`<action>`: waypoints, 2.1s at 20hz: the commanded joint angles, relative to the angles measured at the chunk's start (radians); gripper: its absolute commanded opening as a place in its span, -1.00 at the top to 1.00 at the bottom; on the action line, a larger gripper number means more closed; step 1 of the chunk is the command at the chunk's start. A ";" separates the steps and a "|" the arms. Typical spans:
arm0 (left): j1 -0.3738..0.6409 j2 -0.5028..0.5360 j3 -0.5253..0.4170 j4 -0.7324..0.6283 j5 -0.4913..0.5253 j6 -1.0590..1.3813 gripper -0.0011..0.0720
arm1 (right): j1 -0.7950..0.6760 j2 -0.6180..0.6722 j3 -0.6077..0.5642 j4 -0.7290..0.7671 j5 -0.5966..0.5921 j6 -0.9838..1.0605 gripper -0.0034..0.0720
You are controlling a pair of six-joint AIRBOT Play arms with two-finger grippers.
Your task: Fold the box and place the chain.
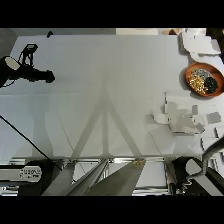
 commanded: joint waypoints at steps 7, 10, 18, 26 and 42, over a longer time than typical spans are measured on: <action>0.000 0.000 0.000 0.000 0.000 0.000 -0.95 | -0.206 -0.292 0.132 0.059 0.296 -0.145 -0.32; 0.000 0.000 0.000 0.000 0.000 0.000 -0.95 | -0.210 -0.363 0.132 0.069 0.320 -0.187 -0.32; 0.000 0.000 0.000 0.000 0.000 0.000 -0.95 | -0.210 -0.489 0.132 0.121 0.382 -0.250 -0.30; 0.000 0.000 0.000 0.000 0.000 0.000 -0.95 | -0.210 -0.560 0.132 0.129 0.382 -0.375 0.22; 0.000 0.000 0.000 0.000 0.000 0.000 -0.95 | -0.208 -0.468 0.131 0.562 0.439 -0.583 0.89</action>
